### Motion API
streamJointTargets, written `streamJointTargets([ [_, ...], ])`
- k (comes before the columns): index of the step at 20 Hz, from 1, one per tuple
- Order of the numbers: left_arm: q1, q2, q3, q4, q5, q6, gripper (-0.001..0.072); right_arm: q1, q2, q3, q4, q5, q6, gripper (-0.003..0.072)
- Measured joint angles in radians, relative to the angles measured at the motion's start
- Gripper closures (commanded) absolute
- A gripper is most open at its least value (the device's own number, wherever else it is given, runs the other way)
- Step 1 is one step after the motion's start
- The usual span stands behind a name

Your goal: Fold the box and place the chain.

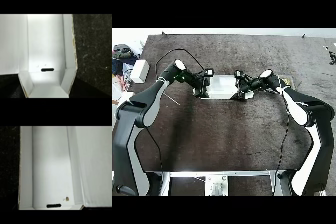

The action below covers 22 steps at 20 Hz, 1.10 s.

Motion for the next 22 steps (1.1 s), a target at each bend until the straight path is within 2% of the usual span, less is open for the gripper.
streamJointTargets([
  [1, 0.0, 0.0, 0.0, 0.004, -0.001, 0.0, 0.0344, 0.0, 0.0, 0.0, 0.0, 0.0, 0.001, 0.0232],
  [4, -0.002, 0.0, 0.0, 0.008, -0.007, 0.0, 0.0369, 0.0, 0.0, 0.0, 0.0, 0.0, 0.001, 0.0232],
  [5, -0.002, 0.0, 0.0, 0.009, -0.007, 0.0, 0.0445, 0.0, 0.0, 0.0, 0.0, 0.0, 0.001, 0.0232],
  [6, -0.002, 0.0, 0.0, 0.013, -0.01, 0.0, 0.048, 0.0, 0.0, 0.0, 0.0, 0.0, 0.001, 0.0232],
  [10, -0.002, 0.0, 0.0, 0.02, -0.007, 0.001, 0.0487, 0.0, 0.0, 0.0, 0.0, 0.0, 0.001, 0.0232],
  [11, -0.002, 0.0, 0.0, 0.023, -0.004, 0.001, 0.0529, 0.0, 0.0, 0.0, 0.0, 0.0, 0.0, 0.0232],
  [12, -0.002, 0.0, 0.0, 0.023, -0.003, 0.001, 0.066, 0.0, 0.0, 0.0, 0.0, 0.0, 0.0, 0.0232],
  [15, -0.002, 0.0, 0.0, 0.001, -0.001, 0.002, 0.0664, 0.0, 0.0, 0.0, 0.0, 0.0, 0.0, 0.0232],
  [16, -0.002, 0.0, 0.0, -0.016, -0.001, 0.003, 0.0634, 0.0, 0.0, 0.0, 0.0, 0.0, 0.0, 0.0232],
  [22, -0.001, 0.0, 0.0, -0.106, -0.001, 0.018, 0.0636, 0.0, 0.0, 0.0, 0.0, 0.0, 0.0, 0.0232],
])
